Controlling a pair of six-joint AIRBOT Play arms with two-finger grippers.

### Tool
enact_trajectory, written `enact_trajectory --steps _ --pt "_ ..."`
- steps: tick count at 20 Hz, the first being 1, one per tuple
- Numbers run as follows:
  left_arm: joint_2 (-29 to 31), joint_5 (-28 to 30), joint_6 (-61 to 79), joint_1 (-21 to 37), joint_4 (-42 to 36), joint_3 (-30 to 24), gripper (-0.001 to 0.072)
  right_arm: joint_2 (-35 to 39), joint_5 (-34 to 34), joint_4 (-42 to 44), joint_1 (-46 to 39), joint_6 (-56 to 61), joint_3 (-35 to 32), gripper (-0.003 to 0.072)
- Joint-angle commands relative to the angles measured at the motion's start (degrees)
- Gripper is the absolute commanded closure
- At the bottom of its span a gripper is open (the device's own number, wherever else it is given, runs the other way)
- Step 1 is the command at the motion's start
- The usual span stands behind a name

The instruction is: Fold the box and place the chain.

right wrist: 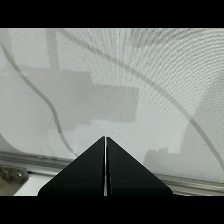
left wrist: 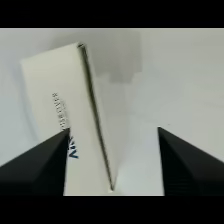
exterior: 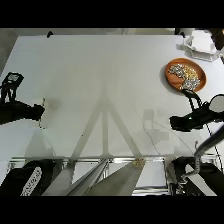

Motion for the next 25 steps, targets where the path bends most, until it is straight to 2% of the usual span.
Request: enact_trajectory --steps 1,2,3,4,5,6,10,12,14,15,23,24,25 --pt "4.66 -3.08 -2.43 -6.29 -1.75 0.02 0.0309 0.04 0.07 0.0 -0.04 0.02 -0.02 0.0667" --pt "4.76 -4.07 -2.91 -6.97 -3.43 0.02 0.0383 0.04 0.07 0.0 -0.04 0.02 -0.02 0.0667" --pt "4.7 -4.76 -2.89 -7.34 -5.79 0.0 0.0411 0.04 0.09 0.0 -0.02 0.02 -0.02 0.0667" --pt "4.7 -5.09 -2.89 -7.45 -8.66 -0.02 0.051 0.04 0.07 0.0 -0.04 0.02 -0.02 0.0667" --pt "4.7 -5.09 -2.86 -7.45 -11.06 -0.02 0.0668 0.04 0.09 0.0 -0.02 0.02 -0.02 0.0667" --pt "4.68 -5.09 -2.84 -7.45 -12.37 -0.02 0.07 0.04 0.09 0.0 -0.04 0.02 -0.02 0.0667" --pt "4.7 -5.33 -2.89 -7.39 -12.17 -0.02 0.07 0.04 0.07 0.0 -0.02 0.02 -0.02 0.0667" --pt "4.7 -5.27 -2.89 -7.34 -11.82 -0.02 0.0688 0.04 0.07 0.0 -0.04 0.02 -0.02 0.0667" --pt "4.7 -4.85 -2.89 -7.34 -10.86 -0.02 0.0551 0.04 0.09 0.0 -0.02 0.02 -0.02 0.0667" --pt "4.68 -4.39 -2.89 -7.34 -10.25 -0.02 0.0514 0.04 0.07 0.0 -0.02 0.02 -0.02 0.0667" --pt "4.68 -2.19 -2.86 -7.34 -9.92 -0.02 0.0481 0.04 0.07 0.0 -0.02 0.02 -0.02 0.0667" --pt "4.59 -2.19 -2.84 -7.34 -9.9 -0.02 0.0391 0.04 0.07 0.0 -0.02 0.02 -0.02 0.0667" --pt "4.31 -2.14 -2.84 -7.34 -9.9 -0.02 0.0262 0.04 0.07 0.0 -0.02 0.02 -0.02 0.0667"
